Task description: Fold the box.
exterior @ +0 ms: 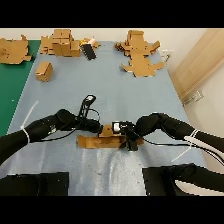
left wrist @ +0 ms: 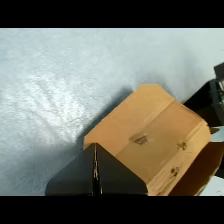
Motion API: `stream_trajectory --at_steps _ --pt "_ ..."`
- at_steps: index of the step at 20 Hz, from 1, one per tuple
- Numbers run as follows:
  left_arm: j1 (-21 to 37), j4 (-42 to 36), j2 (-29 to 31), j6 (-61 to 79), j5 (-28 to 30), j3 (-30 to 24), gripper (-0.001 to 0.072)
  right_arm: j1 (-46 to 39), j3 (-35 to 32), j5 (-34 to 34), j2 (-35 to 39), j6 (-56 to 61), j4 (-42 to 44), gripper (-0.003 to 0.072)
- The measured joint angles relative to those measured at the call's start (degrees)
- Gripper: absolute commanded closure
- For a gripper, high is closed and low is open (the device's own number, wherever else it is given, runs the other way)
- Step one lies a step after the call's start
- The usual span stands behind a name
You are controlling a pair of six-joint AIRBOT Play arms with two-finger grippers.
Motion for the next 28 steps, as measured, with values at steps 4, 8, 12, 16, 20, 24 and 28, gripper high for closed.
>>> stream_trajectory --at_steps 4,8,12,16,20,24,28 --pt "3.87 0.63 1.81 5.25 -3.3 0.39 0.0702 0.0 0.0 0.0 0.0 -0.02 -0.02 0.027" --pt "4.0 3.78 7.91 12.94 -5.75 -0.9 0.0703 0.0 0.0 0.0 0.0 -0.02 -0.02 0.027" --pt "3.08 8.87 15.54 15.85 -6.58 -4.26 0.0701 0.0 0.0 0.02 0.0 0.02 -0.04 0.0245" --pt "2.78 14.14 19.76 16.65 -7.8 -6.21 0.07 0.0 0.0 0.02 -0.02 0.04 -0.07 0.0206" --pt "2.4 16.94 20.96 17.03 -10.29 -6.75 0.0701 0.0 0.0 0.0 -0.02 0.09 -0.07 0.0119" --pt "0.17 17.92 21.27 17.07 -10.58 -6.91 0.07 0.0 0.02 -0.04 -0.09 0.48 0.0 0.0119" --pt "-1.9 18.38 21.35 17.05 -10.19 -6.91 0.0701 0.0 0.02 -0.09 -0.11 0.57 0.09 0.0118"
